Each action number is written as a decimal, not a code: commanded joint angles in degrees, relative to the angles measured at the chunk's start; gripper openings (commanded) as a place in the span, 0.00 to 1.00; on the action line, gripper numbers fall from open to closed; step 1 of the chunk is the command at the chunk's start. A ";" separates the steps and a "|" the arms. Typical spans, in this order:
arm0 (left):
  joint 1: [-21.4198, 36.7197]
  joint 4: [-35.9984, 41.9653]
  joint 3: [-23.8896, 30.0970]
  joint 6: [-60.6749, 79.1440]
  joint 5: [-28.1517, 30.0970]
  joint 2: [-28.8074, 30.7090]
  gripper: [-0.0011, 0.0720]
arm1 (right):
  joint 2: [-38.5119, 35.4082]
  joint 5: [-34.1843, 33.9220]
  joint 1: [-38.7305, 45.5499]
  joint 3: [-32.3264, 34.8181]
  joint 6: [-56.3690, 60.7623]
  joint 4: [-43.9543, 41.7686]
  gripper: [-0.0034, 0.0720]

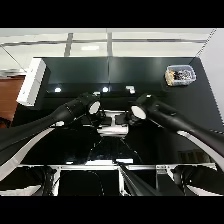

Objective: Fold the box and place the chain.

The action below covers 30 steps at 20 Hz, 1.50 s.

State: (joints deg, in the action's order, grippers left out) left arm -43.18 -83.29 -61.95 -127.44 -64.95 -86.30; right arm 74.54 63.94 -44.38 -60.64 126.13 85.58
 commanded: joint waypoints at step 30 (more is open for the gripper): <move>-0.02 0.02 -0.04 -0.09 0.00 0.00 0.05 | 47.89 1.42 56.11 -58.23 -7.26 9.62 0.96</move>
State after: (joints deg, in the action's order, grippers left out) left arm -43.18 -83.26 -61.95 -127.48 -64.99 -86.30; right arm 120.51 65.91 10.22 -117.56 118.50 98.76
